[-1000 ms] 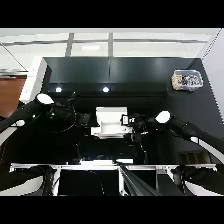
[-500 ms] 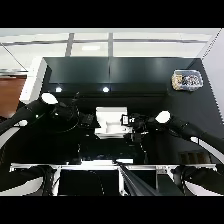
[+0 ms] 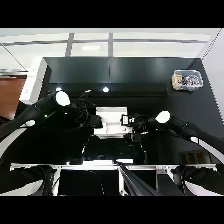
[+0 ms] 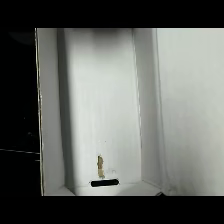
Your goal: Fold the box and place the chain.
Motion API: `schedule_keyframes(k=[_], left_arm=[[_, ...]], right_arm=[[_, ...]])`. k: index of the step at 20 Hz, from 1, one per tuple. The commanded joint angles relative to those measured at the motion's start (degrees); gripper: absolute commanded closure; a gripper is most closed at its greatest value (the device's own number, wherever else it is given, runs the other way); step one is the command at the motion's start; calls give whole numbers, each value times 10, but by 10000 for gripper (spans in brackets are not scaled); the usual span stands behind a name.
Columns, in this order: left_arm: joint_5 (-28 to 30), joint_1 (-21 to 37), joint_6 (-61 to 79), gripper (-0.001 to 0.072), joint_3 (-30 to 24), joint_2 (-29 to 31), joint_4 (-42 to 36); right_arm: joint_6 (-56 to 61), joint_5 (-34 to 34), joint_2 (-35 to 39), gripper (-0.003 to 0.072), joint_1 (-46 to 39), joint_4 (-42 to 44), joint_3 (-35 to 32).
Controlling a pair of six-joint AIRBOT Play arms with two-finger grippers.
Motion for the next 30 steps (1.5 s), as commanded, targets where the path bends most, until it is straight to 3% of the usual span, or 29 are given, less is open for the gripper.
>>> schedule_keyframes(k=[1, 2, 5, 11, 18, 20, 22, 30], left_arm=[[9, -31, -82, 334, 21, 0, 63], [8, -37, -91, 369, 24, 0, 66], [6, -49, -129, 371, 30, 0, 83], [19, -106, -256, 371, 31, 0, 220], [16, -146, -357, 373, 57, -22, 268], [-19, -155, -402, 373, 64, -34, 298], [-38, -155, -438, 373, 64, -42, 303], [7, -160, -492, 373, 64, -44, 287]], right_arm=[[0, 0, 0, 210, 0, 0, 0], [0, 0, 0, 210, 0, 0, 0], [0, 0, 0, 210, 0, 0, 0], [0, 0, 0, 210, 0, 0, 0], [0, 0, 0, 210, 0, 0, 0], [0, 0, 0, 211, 0, 0, 0], [0, 0, 0, 210, 0, 0, 0], [0, 0, 0, 210, 0, 0, 0]])
